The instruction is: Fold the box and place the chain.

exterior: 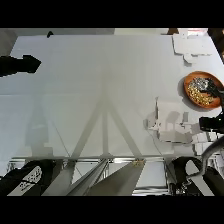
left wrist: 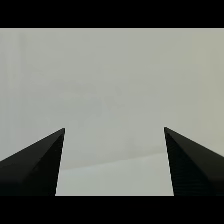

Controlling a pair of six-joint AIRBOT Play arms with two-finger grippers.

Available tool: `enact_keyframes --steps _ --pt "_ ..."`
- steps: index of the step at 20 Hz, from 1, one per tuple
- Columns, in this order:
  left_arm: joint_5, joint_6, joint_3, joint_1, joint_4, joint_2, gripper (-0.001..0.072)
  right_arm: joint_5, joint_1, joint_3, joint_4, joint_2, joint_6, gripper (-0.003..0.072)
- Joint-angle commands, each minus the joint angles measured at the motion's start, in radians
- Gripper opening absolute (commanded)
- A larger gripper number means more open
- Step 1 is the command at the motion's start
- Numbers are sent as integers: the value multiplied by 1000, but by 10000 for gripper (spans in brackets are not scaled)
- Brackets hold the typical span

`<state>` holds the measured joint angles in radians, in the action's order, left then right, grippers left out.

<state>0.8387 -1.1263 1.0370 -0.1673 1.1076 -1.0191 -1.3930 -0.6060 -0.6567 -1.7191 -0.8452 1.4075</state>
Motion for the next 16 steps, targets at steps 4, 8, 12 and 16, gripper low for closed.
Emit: enact_keyframes --steps 4,8,12,16 --pt "0 0 0 0 0 0 701 97 -88 -1 47 -31 -126 480" --pt "0 0 0 0 0 0 701 130 -88 -2 49 -74 -150 479" --pt "0 0 0 0 0 0 701 179 -88 -2 34 -80 -152 477" --pt "0 0 0 1 0 0 701 191 -88 -2 23 -110 -152 476"
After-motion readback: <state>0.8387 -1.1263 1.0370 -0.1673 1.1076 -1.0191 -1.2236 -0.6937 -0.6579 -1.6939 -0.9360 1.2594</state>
